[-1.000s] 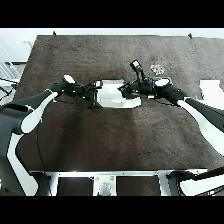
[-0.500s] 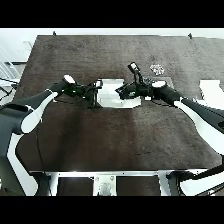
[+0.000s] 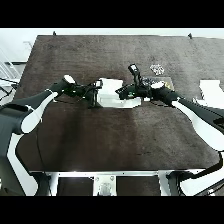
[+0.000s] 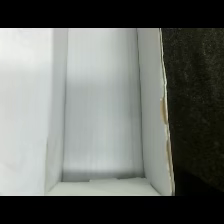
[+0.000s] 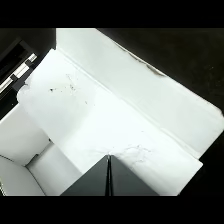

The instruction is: Fold the box and place the chain.

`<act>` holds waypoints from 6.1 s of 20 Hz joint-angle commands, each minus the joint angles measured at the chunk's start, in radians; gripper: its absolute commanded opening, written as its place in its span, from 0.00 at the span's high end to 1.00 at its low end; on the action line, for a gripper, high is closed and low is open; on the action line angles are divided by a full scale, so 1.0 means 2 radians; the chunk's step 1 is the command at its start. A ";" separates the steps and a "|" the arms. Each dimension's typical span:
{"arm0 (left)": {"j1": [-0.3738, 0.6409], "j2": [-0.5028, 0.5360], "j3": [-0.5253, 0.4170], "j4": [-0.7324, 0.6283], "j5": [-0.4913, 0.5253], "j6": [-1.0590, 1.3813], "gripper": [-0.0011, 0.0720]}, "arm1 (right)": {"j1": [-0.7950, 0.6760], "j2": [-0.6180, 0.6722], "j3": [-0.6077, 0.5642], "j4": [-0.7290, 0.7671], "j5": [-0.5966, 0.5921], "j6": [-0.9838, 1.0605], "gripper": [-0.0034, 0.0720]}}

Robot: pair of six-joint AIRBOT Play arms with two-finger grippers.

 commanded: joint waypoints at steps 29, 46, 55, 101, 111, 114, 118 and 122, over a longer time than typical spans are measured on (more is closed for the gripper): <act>0.000 0.000 0.000 0.001 0.004 0.000 0.35 | -0.053 0.080 -0.047 -0.223 0.110 -0.245 0.13; 0.000 0.000 0.000 0.000 0.004 0.000 0.35 | -0.002 0.017 0.013 -0.207 0.092 -0.250 0.60; 0.000 0.000 0.000 0.000 0.004 0.000 0.35 | 0.001 0.010 0.013 -0.192 0.065 -0.252 0.18; 0.000 0.000 0.000 0.000 0.005 0.000 0.35 | -0.092 0.043 -0.016 -0.111 0.159 0.328 0.89; 0.000 0.000 0.000 0.000 0.005 0.000 0.35 | -0.078 0.043 -0.016 -0.110 0.156 0.330 0.44; 0.000 0.000 0.000 0.000 0.005 0.000 0.35 | -0.068 0.043 -0.014 -0.111 0.156 0.334 0.43; 0.000 0.000 0.000 0.000 0.005 0.000 0.35 | -0.057 0.043 -0.006 -0.130 0.145 0.354 0.43; 0.000 0.000 0.000 0.000 0.004 0.000 0.35 | -0.043 0.043 0.013 -0.178 0.143 0.389 0.43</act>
